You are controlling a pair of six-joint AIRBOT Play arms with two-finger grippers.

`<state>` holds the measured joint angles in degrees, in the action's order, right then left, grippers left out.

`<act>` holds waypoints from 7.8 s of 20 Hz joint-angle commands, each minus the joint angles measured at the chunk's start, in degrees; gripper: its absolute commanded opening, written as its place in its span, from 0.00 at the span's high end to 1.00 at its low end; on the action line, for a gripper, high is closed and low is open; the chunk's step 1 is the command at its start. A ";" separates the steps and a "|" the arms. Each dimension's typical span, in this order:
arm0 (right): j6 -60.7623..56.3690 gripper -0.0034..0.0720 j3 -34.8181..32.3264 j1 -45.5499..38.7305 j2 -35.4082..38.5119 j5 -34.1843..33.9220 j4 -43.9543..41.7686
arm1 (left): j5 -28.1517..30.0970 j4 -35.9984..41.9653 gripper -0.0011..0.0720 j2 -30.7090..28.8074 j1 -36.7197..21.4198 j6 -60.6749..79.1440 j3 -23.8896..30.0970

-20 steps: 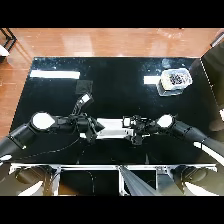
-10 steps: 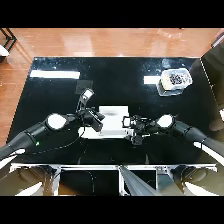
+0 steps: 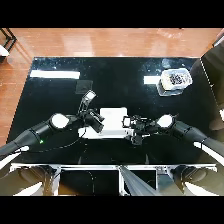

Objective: Fold the box and place the chain.

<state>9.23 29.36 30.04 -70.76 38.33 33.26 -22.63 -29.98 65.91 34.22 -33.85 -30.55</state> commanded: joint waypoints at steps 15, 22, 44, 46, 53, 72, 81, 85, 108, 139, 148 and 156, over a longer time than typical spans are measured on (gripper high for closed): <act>0.00 0.33 -0.02 0.07 0.00 0.00 0.00 | -37.33 -27.36 0.96 -16.44 -9.81 -9.68 -3.15; 0.00 0.33 -0.02 0.07 0.00 0.00 0.00 | -30.64 -29.29 0.11 -16.20 -9.64 7.34 -0.79; 0.02 0.33 -0.02 0.07 0.00 0.00 0.00 | -16.37 -19.21 0.50 -2.12 -2.25 28.09 0.11; 0.02 0.33 -0.02 0.07 0.00 0.00 0.00 | -17.70 -18.71 0.50 -2.12 -2.25 28.09 0.02; 0.02 0.33 -0.02 0.07 0.00 0.00 0.00 | -18.01 -10.97 0.68 -0.70 -2.23 28.17 0.04; 0.02 0.33 -0.02 0.07 0.00 0.00 0.00 | -16.85 -8.28 0.48 2.80 -1.77 28.33 0.04; 0.00 0.33 -0.02 0.07 0.00 0.00 0.00 | -17.18 -8.33 0.61 2.71 -1.79 28.30 -0.02; 0.02 0.33 -0.02 0.07 0.00 0.00 0.00 | -19.26 -8.81 0.96 -0.11 -3.72 22.32 -0.46; -0.02 0.33 -0.04 0.07 0.00 -0.02 -0.02 | -27.50 -6.49 0.96 -3.04 -31.21 -36.57 11.39; -0.02 0.33 -0.04 0.07 0.00 -0.07 -0.04 | -17.57 -4.87 0.12 -6.95 -5.20 -51.74 2.54; -0.02 0.33 -0.02 0.07 0.00 -0.07 -0.04 | -9.25 -22.05 0.13 -7.08 4.46 -74.71 2.54; -0.02 0.33 -0.04 0.07 0.00 -0.07 -0.04 | -8.09 -22.29 0.13 -5.33 5.14 -76.37 2.54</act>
<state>9.23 29.36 30.04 -70.76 38.26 33.23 -31.46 -51.57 59.88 38.87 -109.03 -27.97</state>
